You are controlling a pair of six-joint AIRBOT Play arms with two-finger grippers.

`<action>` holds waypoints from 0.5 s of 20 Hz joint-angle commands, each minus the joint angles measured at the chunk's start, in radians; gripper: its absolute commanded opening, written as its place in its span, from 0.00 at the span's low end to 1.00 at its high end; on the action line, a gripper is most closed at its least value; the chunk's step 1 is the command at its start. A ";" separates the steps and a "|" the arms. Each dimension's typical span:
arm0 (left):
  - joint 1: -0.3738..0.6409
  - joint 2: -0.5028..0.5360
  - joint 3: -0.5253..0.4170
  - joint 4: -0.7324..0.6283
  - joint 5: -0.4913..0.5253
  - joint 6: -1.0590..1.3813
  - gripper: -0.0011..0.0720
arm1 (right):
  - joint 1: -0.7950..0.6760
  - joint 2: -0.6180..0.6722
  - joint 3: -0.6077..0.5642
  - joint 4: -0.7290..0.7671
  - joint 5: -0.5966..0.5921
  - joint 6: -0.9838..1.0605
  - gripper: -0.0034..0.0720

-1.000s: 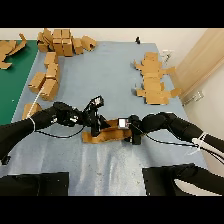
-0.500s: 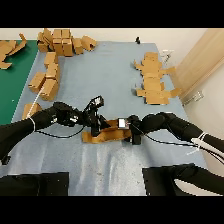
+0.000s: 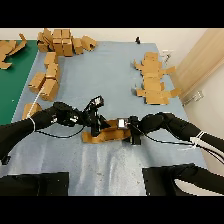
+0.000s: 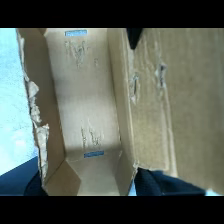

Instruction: Fold the box.

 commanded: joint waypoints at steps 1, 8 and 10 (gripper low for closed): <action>0.000 -0.001 0.001 0.000 0.000 0.000 0.03 | 0.000 -0.002 0.000 -0.001 0.003 0.000 0.88; 0.000 -0.001 0.001 0.000 0.000 0.000 0.03 | 0.000 -0.001 0.000 0.000 0.002 0.000 0.78; 0.000 -0.001 0.001 0.000 0.000 0.000 0.03 | 0.000 0.000 0.000 -0.001 0.002 0.001 0.77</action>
